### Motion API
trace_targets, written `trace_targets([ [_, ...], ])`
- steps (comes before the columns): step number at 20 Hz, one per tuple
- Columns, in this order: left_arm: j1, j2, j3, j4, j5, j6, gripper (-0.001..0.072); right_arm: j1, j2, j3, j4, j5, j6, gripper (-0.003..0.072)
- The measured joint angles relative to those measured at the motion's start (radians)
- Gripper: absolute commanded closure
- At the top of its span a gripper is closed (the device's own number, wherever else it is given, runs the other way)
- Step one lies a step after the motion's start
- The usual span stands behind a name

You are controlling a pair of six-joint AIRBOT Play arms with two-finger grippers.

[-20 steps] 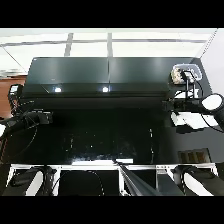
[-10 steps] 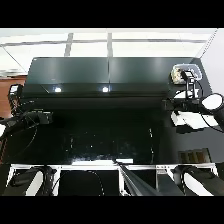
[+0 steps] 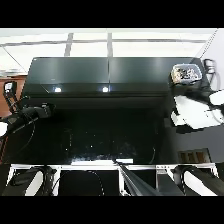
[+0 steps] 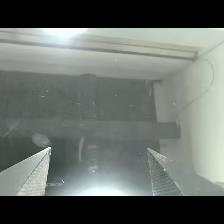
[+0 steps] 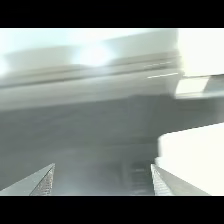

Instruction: Fold the box and place the chain.

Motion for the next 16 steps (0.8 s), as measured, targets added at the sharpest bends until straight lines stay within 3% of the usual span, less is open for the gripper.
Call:
trace_targets([
  [3, 0.0, -0.013, -0.001, 0.0, 0.013, 0.002, -0.0007, -0.263, -0.106, 0.165, -0.174, 0.11, 0.091, -0.0015],
  [6, 0.0, -0.018, -0.001, -0.017, 0.002, 0.001, -0.0007, -0.472, -0.258, 0.401, -0.256, 0.305, 0.003, -0.0014],
  [11, 0.0, -0.021, -0.001, -0.035, -0.058, 0.001, -0.0007, -0.599, -0.536, 0.686, -0.296, 0.65, -0.192, -0.0013],
  [12, 0.0, -0.021, -0.001, -0.039, -0.066, 0.0, -0.0006, -0.608, -0.58, 0.711, -0.297, 0.7, -0.224, 0.0044],
  [15, 0.0, -0.021, -0.001, -0.04, -0.088, 0.001, -0.0006, -0.615, -0.653, 0.751, -0.293, 0.772, -0.305, 0.0428],
  [16, 0.0, -0.021, -0.001, -0.04, -0.092, 0.001, -0.0006, -0.612, -0.666, 0.759, -0.288, 0.779, -0.329, 0.0511],
])
